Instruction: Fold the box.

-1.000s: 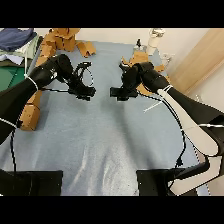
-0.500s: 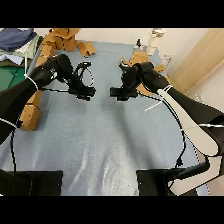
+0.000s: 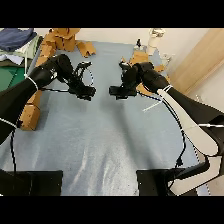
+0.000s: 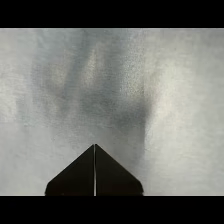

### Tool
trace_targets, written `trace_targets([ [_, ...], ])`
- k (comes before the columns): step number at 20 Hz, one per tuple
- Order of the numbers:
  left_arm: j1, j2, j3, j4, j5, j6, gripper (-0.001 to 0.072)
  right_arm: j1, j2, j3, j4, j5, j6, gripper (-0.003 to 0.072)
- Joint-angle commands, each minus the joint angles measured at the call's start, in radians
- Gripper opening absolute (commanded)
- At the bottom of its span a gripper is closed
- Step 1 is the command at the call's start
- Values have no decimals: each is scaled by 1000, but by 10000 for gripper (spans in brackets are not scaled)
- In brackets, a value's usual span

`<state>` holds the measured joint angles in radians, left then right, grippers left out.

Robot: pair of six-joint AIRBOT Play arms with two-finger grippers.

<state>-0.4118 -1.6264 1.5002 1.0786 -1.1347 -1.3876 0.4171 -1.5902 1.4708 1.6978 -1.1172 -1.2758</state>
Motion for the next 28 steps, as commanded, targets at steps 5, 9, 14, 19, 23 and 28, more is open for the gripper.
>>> trace_targets([
  [5,0,-1,1,-6,61,0,10,-170,-37,77,-219,44,-12,8],
  [9,0,-1,1,-6,61,0,9,-454,-112,216,-184,125,-141,306],
  [14,0,-1,1,-5,61,0,10,-730,-252,302,85,249,-264,422],
  [19,0,-1,1,-6,61,0,10,-790,-356,302,232,217,-484,420],
  [23,0,-1,1,-6,61,0,9,-774,-370,302,335,123,-618,401],
  [28,0,-1,1,-6,61,0,10,-770,-375,302,337,31,-646,322],
])
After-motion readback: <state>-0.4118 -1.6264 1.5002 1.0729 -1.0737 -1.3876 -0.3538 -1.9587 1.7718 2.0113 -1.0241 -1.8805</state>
